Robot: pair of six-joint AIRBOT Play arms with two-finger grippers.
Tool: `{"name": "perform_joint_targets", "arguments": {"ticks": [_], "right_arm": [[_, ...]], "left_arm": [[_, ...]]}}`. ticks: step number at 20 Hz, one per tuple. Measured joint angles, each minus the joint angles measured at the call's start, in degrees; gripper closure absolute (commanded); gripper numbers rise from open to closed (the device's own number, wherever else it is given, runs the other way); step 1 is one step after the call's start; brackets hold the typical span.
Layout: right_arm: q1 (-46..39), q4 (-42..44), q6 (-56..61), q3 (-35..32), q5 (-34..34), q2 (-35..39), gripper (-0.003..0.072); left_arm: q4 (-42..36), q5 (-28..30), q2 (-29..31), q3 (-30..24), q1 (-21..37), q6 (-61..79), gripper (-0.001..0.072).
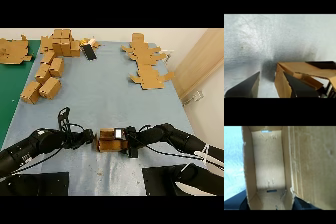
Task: Fold the box.
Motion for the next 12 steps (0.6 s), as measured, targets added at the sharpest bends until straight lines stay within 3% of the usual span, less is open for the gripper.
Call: {"name": "perform_joint_targets", "arguments": {"ticks": [3, 4, 5, 12], "right_arm": [[0.0, 0.0, 0.0, 0.0, 0.0, 0.0, 0.0091], [0.0, 0.0, 0.0, 0.0, 0.0, 0.0, 0.0091], [0.0, 0.0, 0.0, 0.0, 0.0, 0.0, 0.0091], [0.0, 0.0, 0.0, 0.0, 0.0, 0.0, 0.0091]], "left_arm": [[-2.5, -2.5, 1.7, 0.1, 1.4, 4.4, 0.0246], [-4.2, -3.0, 1.9, 0.1, 1.5, 6.6, 0.0097], [-6.5, -3.2, 2.1, 0.1, 1.7, 9.2, 0.0053], [-13.6, -4.9, -0.4, 0.1, 2.1, 17.6, 0.0056]]}}
